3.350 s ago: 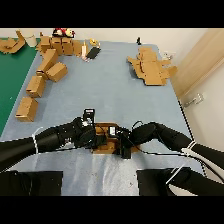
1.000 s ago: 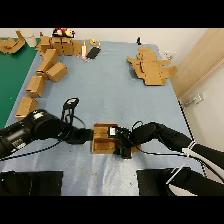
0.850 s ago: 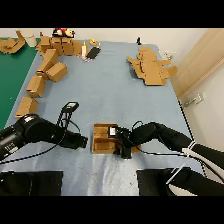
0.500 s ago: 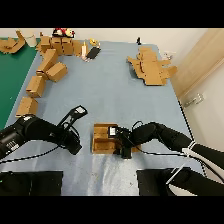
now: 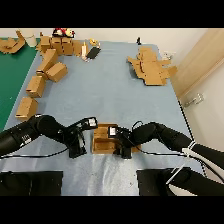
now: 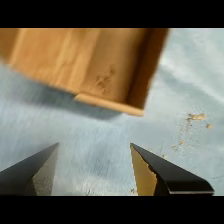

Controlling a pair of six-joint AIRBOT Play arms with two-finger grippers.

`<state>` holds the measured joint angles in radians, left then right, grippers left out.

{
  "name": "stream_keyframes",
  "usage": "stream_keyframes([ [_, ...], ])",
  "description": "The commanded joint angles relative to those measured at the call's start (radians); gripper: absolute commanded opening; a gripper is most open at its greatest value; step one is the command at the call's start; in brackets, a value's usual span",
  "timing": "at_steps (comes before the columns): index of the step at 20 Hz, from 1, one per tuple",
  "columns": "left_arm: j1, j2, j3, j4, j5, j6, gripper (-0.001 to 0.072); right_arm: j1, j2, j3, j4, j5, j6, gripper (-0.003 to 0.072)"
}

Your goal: Fold the box.

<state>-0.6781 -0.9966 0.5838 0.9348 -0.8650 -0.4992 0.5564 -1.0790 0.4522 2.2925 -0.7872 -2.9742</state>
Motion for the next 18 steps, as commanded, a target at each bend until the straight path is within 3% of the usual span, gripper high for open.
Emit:
stream_keyframes([
  [1, -0.002, -0.034, 0.0, -0.166, 0.005, 0.317, 0.0699, 0.0, 0.0, 0.0, 0.0, 0.0, 0.0, 0.0446],
  [9, -0.002, -0.142, -0.001, -0.171, 0.099, 0.384, 0.0699, 0.0, 0.0, 0.0, 0.0, 0.0, 0.0, 0.0446],
  [18, -0.017, -0.147, -0.001, -0.184, 0.111, 0.379, 0.0699, 0.0, 0.0, 0.0, 0.0, 0.0, 0.0, 0.0447],
])
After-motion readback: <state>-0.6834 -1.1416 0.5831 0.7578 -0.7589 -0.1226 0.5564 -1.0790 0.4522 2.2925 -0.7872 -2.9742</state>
